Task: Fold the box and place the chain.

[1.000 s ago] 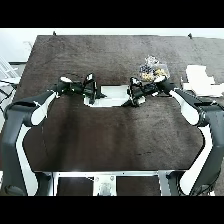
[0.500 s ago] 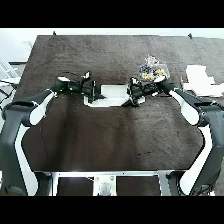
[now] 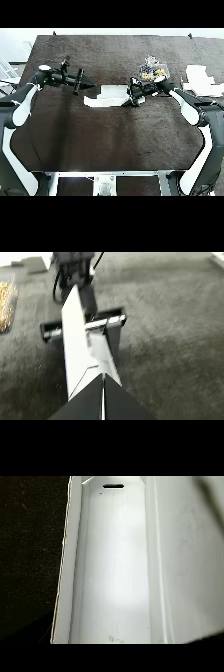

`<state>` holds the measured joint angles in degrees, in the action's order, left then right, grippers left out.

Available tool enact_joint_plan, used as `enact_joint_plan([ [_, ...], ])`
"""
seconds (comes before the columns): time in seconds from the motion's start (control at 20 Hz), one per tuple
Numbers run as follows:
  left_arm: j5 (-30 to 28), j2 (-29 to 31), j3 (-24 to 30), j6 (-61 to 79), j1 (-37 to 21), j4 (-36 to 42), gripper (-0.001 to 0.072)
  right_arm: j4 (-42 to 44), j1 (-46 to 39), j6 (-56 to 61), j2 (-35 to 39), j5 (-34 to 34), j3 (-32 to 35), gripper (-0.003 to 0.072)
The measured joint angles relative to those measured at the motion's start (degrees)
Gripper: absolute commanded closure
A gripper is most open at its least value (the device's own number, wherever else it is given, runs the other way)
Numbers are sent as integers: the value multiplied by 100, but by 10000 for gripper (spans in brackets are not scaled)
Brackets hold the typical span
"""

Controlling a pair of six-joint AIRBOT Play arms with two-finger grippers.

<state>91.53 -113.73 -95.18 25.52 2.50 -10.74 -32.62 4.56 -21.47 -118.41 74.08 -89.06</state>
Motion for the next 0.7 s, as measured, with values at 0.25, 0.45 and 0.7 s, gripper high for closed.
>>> enact_joint_plan([
  [0.25,-55,614,24,-533,269,-280,695,0,0,0,0,4,0,177],
  [0.45,-859,911,380,-885,826,-1040,695,0,0,0,0,4,0,177],
  [0.7,-2367,1003,1058,-1049,1283,-1384,695,0,0,0,0,4,0,178],
])
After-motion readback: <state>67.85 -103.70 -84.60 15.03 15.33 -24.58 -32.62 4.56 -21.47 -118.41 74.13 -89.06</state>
